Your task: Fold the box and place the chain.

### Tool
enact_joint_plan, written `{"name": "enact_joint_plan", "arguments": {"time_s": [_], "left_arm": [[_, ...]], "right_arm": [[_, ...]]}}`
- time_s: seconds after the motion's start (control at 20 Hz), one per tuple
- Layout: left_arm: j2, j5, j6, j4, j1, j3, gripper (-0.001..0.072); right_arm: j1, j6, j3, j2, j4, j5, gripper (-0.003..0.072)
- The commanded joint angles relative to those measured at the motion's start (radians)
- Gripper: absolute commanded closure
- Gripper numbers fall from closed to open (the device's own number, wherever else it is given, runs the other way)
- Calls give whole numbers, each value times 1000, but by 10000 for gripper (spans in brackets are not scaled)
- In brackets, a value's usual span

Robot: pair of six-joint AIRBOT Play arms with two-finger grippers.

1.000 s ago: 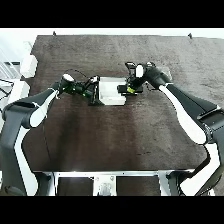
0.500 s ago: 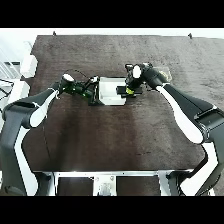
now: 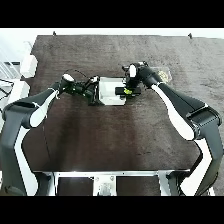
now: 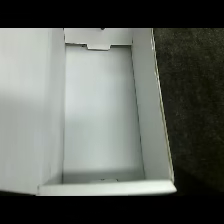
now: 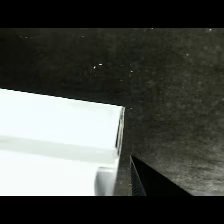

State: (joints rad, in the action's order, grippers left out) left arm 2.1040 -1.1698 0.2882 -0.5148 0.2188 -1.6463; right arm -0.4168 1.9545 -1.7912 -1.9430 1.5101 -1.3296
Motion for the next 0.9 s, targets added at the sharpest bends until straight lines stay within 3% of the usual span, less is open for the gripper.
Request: {"name": "enact_joint_plan", "arguments": {"time_s": [0.0, 0.2, 0.3, 0.4, 0.5, 0.65, 0.7, 0.8, 0.85], "left_arm": [[0, 0, 0, 0, 0, 0, 333], [0, 0, 0, 0, 0, 0, 333], [0, 0, 0, 0, 0, 0, 333], [0, 0, 1, 0, 0, 0, 333], [0, 0, 0, 0, 0, 0, 333], [0, 0, 0, 0, 0, 0, 333], [0, 0, 0, 0, 0, 0, 333], [0, 0, 0, 0, 0, 0, 333], [0, 0, 0, 0, 0, 0, 333]], "right_arm": [[0, 29, -8, -5, 47, -26, 403], [-1, 29, -18, -22, 51, -41, 437], [-3, 29, -18, -26, 42, -42, 551], [-8, 28, -18, -26, 43, -41, 571], [-10, 27, -18, -26, 43, -35, 655], [-11, 28, -18, -26, 35, -23, 675], [-12, 28, -18, -26, 35, -23, 661], [-12, 28, -18, -25, 35, -24, 356], [-12, 28, -18, -23, 35, -25, 286]]}}
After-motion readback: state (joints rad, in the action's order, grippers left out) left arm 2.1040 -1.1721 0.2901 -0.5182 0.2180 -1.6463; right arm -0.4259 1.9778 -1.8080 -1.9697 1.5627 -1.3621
